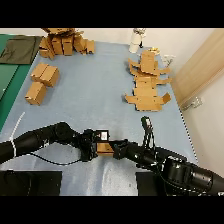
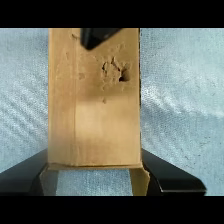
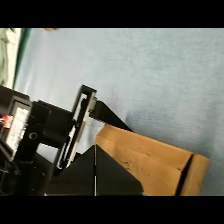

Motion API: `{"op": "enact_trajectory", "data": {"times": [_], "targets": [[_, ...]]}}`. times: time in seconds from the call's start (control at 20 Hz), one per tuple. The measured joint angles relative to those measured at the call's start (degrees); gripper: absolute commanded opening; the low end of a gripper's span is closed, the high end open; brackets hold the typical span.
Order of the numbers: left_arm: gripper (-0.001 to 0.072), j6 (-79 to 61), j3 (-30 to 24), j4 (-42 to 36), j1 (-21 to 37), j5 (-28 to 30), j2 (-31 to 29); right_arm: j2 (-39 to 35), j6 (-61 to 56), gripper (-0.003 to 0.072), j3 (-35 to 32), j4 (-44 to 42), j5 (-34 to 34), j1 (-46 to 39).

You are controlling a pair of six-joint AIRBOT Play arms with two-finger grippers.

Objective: Fold the box.

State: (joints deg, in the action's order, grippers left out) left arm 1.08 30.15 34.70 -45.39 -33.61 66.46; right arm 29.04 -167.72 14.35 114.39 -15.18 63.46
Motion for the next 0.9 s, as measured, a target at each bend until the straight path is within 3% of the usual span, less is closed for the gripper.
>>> {"op": "enact_trajectory", "data": {"times": [0.3, 0.9], "targets": [[0.0596, 0.0, 0.0, 0.02, 0.0, 0.02, 0.0, 0.52, -3.1, 0.0002, -0.94, 1.51, 3.69, -0.81], [0.0597, 0.0, 0.0, 0.02, 0.02, 0.02, 0.0, 9.64, -3.28, 0.0002, -1.07, 0.15, 5.27, 1.75]]}}
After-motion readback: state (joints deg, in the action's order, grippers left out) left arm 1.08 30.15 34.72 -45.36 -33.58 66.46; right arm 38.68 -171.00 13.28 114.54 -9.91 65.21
